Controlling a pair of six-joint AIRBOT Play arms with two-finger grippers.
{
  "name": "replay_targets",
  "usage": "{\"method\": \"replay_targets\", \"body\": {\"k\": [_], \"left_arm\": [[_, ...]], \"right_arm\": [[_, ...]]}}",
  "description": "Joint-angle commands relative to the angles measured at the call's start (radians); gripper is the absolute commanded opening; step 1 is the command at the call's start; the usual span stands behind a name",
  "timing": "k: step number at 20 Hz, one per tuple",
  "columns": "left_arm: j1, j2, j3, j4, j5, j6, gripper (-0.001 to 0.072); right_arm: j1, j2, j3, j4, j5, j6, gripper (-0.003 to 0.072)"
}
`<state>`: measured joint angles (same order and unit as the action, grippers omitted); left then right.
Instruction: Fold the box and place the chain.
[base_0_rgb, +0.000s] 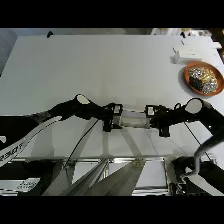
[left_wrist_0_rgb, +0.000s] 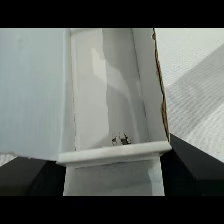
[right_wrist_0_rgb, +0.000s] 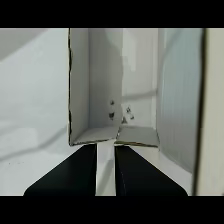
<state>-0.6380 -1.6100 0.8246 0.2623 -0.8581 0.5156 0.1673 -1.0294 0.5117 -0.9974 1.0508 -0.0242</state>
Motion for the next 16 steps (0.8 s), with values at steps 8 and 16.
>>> {"method": "replay_targets", "body": {"k": [8, 16], "left_arm": [[0.000, 0.000, 0.000, 0.000, 0.001, -0.002, 0.0185], [0.000, 0.000, 0.000, 0.000, 0.001, -0.002, 0.0185]], "right_arm": [[0.001, -0.020, -0.031, 0.192, -0.064, -0.032, 0.0278], [0.001, 0.104, -0.031, -0.049, -0.016, 0.210, 0.0101]]}}
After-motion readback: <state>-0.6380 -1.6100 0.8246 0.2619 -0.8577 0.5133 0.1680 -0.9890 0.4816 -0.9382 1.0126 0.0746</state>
